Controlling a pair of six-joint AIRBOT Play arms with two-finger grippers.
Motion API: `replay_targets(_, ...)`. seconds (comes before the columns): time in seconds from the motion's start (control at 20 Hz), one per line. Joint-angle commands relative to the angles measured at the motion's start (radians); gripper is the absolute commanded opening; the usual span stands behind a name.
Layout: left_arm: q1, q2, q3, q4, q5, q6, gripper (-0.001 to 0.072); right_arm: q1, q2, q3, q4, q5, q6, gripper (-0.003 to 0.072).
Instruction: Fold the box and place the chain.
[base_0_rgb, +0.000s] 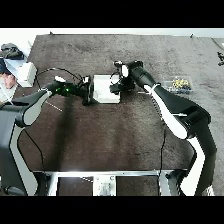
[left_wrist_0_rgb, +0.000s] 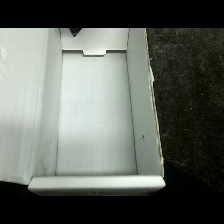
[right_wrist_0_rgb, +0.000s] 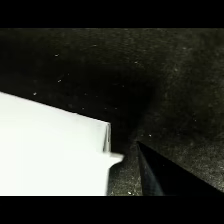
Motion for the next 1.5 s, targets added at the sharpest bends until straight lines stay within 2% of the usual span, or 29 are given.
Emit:
replay_targets(0.0, 0.0, -0.001, 0.0, 0.0, 0.0, 0.0, 0.0277, 0.015, -0.016, 0.002, -0.008, 0.005, 0.047, 0.0493)
replay_targets(0.45, 0.0, -0.001, 0.0, 0.0, 0.0, 0.0, 0.0277, 0.015, -0.024, 0.002, -0.009, 0.004, 0.069, 0.0492)
replay_targets(0.55, 0.0, -0.001, 0.0, 0.0, 0.0, 0.0, 0.0277, 0.015, -0.024, 0.003, -0.01, 0.0, 0.076, 0.0415)
replay_targets(0.9, 0.0, -0.001, 0.0, 0.0, 0.0, 0.0, 0.0277, 0.015, -0.024, 0.002, -0.032, 0.007, 0.106, 0.0411)
replay_targets(0.95, 0.0, -0.001, 0.0, 0.0, 0.0, 0.0, 0.0277, 0.015, -0.024, 0.002, -0.034, 0.006, 0.108, 0.0289)
replay_targets(1.25, 0.0, -0.001, 0.0, 0.0, 0.0, 0.0, 0.0277, 0.016, -0.026, 0.002, -0.035, 0.005, 0.128, 0.0274)
replay_targets(1.3, 0.0, -0.001, 0.0, 0.0, 0.0, 0.0, 0.0277, 0.016, -0.027, 0.002, -0.035, 0.003, 0.128, 0.024)
replay_targets(1.35, 0.0, -0.001, 0.0, 0.0, 0.0, 0.0, 0.0277, 0.019, -0.028, 0.002, -0.035, 0.002, 0.128, 0.0155)
replay_targets(1.4, 0.0, -0.001, 0.0, 0.0, 0.0, 0.0, 0.0277, 0.023, -0.028, 0.002, -0.039, -0.004, 0.128, 0.0155)
replay_targets(1.45, 0.0, -0.001, 0.0, 0.0, 0.0, 0.0, 0.0277, 0.028, -0.028, 0.002, -0.047, -0.013, 0.128, 0.0118)
